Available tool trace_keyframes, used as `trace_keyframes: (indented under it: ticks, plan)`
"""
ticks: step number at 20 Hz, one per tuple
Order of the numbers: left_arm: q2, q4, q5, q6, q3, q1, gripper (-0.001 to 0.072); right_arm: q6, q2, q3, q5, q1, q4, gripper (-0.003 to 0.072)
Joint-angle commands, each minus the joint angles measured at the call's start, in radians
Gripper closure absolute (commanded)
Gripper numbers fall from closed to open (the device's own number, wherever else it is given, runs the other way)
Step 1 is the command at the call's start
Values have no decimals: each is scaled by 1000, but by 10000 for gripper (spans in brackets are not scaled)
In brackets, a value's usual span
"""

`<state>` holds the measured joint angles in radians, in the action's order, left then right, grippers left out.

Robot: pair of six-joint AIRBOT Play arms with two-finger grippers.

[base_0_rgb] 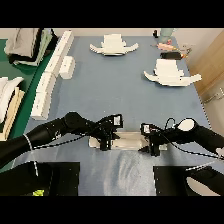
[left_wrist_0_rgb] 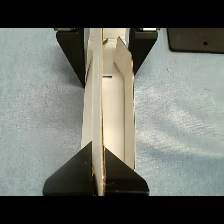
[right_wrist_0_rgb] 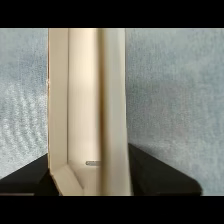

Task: Fold the box.

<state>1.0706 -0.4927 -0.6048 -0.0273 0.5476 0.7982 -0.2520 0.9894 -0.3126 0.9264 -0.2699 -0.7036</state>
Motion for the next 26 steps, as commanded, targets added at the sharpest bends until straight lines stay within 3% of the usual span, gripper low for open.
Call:
trace_keyframes:
  ticks: [1,2,4,7,10,13,15,16,17,21,26]
  plan:
    - [0,0,3,2,0,0,693,0,1,-1,-2,0,0,141]
    - [0,0,1,3,0,0,689,0,1,-1,-2,0,0,141]
    - [-3,0,2,26,0,-1,212,0,1,-1,-2,0,0,141]
    - [-40,-69,-7,130,0,-2,194,0,1,-1,-2,0,0,141]
    - [-146,-344,-90,446,0,-2,194,0,1,-1,-2,0,0,141]
    - [-285,-610,-256,848,0,-2,195,0,1,-1,-2,0,0,141]
    - [-365,-651,-367,1026,0,-2,200,0,1,-1,-2,0,0,141]
    - [-394,-633,-401,1106,0,1,416,0,1,-1,-2,0,0,142]
    - [-409,-579,-426,1135,0,2,687,0,1,-1,-2,0,0,141]
    - [-325,-275,-387,1255,8,42,695,0,1,-1,-2,0,0,141]
    - [-38,-81,-293,1284,171,36,694,0,1,-1,-2,0,0,141]
